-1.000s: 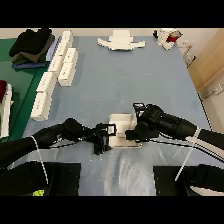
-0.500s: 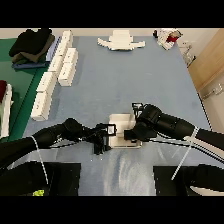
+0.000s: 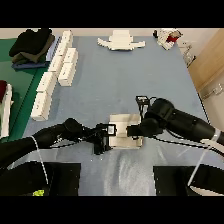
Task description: Fold the box.
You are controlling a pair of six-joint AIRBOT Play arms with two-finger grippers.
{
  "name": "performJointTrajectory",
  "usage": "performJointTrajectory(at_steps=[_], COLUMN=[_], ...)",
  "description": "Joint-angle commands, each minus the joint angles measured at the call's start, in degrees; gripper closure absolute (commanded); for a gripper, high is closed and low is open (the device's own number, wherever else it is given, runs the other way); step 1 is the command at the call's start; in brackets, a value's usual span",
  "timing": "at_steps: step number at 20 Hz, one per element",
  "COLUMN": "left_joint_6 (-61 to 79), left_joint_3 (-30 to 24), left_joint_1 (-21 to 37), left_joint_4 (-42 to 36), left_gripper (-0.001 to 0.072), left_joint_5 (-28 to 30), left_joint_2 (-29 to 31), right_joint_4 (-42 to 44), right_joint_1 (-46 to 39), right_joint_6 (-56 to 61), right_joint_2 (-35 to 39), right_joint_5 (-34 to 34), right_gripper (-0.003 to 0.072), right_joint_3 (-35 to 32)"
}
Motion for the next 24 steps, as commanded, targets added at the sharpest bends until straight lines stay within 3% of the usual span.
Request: performJointTrajectory(at_steps=[1,5,6,7,9,11,13,15,19,24], left_joint_6=[0.0,0.0,0.0,0.0,0.0,0.0,0.0,0.0,0.0,0.0], left_joint_3=[0.0,0.0,0.0,0.0,0.0,0.0,0.0,0.0,0.0,0.0], left_joint_1=[0.0,0.0,0.0,0.0,0.0,0.0,0.0,0.0,0.0,0.0], left_joint_4=[0.0,0.0,0.0,0.0,0.0,0.0,0.0,0.0,0.0,0.0], left_gripper=[0.0183,0.0183,0.0183,0.0184,0.0184,0.0184,0.0183,0.0183,0.0184,0.0184], left_joint_5=[0.0,0.0,0.0,0.0,0.0,0.0,0.0,0.0,0.0,0.0], left_joint_2=[0.0,0.0,0.0,0.0,0.0,0.0,0.0,0.0,0.0,0.0], right_joint_4=[-4.0,-4.8,-3.4,-1.1,8.2,26.4,46.6,58.9,63.1,57.9], right_joint_1=[-1.8,-14.7,-18.3,-22.2,-29.4,-36.1,-41.6,-44.3,-44.2,-40.6], right_joint_6=[-1.2,-9.0,-12.1,-15.7,-24.7,-38.1,-51.5,-61.2,-70.8,-72.8], right_joint_2=[5.5,5.1,3.8,2.1,-2.6,-8.9,-15.6,-20.6,-24.3,-23.8], right_joint_5=[-1.7,-3.2,-2.2,-0.4,4.3,6.2,4.2,-0.4,-11.9,-16.3], right_gripper=[0.0206,0.0476,0.0611,0.0671,0.0681,0.0681,0.0681,0.0681,0.0681,0.0681], right_joint_3=[1.6,0.8,0.5,0.1,0.1,0.3,0.5,1.7,4.6,4.5])
